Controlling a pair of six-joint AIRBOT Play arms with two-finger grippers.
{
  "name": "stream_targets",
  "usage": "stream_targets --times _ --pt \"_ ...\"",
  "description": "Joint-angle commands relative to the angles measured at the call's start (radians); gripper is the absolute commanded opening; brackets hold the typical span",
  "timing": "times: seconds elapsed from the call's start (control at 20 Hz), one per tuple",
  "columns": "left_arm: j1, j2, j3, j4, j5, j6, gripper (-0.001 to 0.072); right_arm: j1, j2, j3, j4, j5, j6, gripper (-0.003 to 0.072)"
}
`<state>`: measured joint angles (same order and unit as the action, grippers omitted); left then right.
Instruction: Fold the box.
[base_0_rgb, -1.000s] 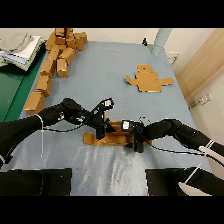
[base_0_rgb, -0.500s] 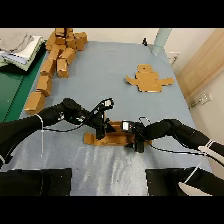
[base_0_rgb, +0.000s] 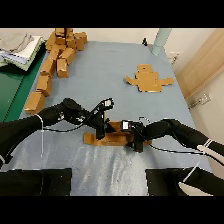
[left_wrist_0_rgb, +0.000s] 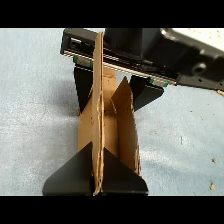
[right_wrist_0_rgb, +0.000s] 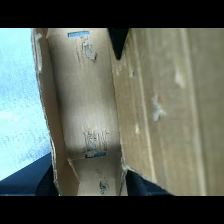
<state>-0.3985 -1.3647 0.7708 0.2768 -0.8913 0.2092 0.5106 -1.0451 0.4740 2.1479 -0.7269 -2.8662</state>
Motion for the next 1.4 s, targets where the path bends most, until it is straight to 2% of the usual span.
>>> stream_targets --times 0.0,1.05,1.25,1.3,1.35 --pt "0.0 0.001 0.001 0.0 0.0 0.0 0.0012 0.0 -0.001 0.0 0.002 0.003 0.001 0.0461" --pt "0.0 0.0 0.001 -0.009 0.001 0.0 0.0012 0.0 -0.001 0.0 0.002 0.002 0.001 0.0461" --pt "0.001 0.001 0.001 -0.008 0.037 0.0 0.0018 0.0 -0.001 0.0 0.002 0.003 0.001 0.0461" --pt "0.001 0.002 0.001 -0.008 0.036 0.0 0.0253 0.0 -0.001 0.0 0.002 0.002 0.001 0.0461" --pt "0.001 0.003 0.001 -0.011 0.037 -0.006 0.064 0.0 -0.001 0.0 0.002 0.003 0.001 0.0461"
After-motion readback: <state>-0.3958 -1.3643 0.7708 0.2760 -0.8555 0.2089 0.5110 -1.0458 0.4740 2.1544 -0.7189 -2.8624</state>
